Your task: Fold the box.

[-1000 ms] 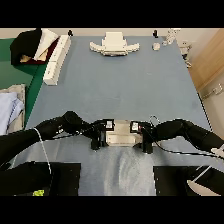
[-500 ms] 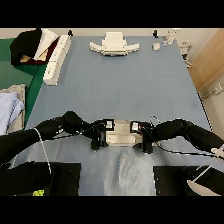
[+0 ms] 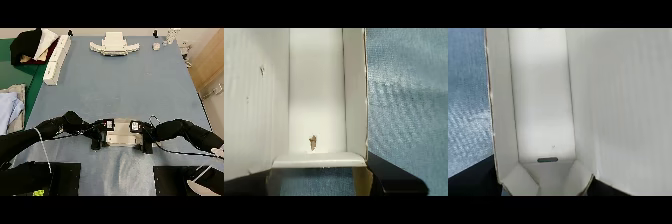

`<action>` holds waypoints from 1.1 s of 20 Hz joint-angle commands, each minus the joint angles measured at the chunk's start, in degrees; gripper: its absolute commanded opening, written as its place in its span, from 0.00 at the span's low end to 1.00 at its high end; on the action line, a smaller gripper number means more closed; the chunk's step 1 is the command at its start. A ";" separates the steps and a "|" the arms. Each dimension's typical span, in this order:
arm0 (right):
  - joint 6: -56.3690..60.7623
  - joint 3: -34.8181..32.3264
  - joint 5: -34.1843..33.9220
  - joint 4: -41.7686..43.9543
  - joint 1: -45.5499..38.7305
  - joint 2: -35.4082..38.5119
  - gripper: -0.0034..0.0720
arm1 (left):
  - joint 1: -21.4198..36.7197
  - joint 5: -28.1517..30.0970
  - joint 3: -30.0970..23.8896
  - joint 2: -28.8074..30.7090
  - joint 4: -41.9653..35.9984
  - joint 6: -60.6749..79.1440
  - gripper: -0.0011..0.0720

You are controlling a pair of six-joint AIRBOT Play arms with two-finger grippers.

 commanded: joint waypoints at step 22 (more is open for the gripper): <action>85.46 14.40 -4.46 2.14 3.91 5.11 0.05 | 0.04 -0.09 0.02 0.07 0.15 -0.07 0.64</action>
